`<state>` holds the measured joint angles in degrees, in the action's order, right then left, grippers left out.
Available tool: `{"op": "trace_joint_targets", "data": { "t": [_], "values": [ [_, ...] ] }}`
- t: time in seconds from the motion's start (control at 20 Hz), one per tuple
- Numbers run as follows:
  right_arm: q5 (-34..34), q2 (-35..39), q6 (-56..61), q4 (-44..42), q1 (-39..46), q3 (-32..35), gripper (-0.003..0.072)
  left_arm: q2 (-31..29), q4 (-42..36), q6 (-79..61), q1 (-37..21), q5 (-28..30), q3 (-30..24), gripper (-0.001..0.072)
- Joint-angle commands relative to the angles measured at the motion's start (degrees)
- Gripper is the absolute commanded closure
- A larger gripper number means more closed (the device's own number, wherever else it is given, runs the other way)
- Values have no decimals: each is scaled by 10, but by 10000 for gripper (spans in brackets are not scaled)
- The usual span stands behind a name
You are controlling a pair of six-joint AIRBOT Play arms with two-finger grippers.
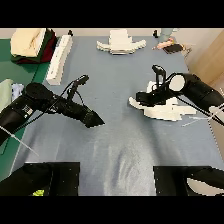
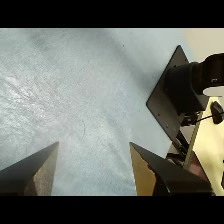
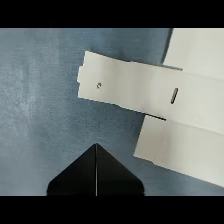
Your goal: Fold the box.
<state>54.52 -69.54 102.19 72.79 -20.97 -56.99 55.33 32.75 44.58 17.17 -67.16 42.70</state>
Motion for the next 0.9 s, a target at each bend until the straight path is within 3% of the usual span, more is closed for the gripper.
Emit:
{"op": "trace_joint_targets", "data": {
  "t": [0.0,0.25,0.3,0.35,0.4,0.55,0.7,0.85],
  "values": [
    [-6,-8,7,-6,-9,-2,683,0,0,0,0,0,0,19],
    [4,-8,7,-10,-8,-3,682,0,0,0,0,0,0,20],
    [17,-8,7,-7,-1,-10,633,0,0,0,0,0,0,19],
    [39,-8,7,0,14,-22,482,0,0,0,0,0,0,20],
    [64,-8,7,12,36,-40,419,0,0,0,0,0,0,20],
    [165,-9,-10,70,154,-113,304,0,0,0,0,0,0,19],
    [205,-15,-82,75,330,-160,304,0,0,0,0,6,0,20],
    [229,-57,-184,15,504,-160,304,0,-3,0,0,12,0,19]
  ]
}}
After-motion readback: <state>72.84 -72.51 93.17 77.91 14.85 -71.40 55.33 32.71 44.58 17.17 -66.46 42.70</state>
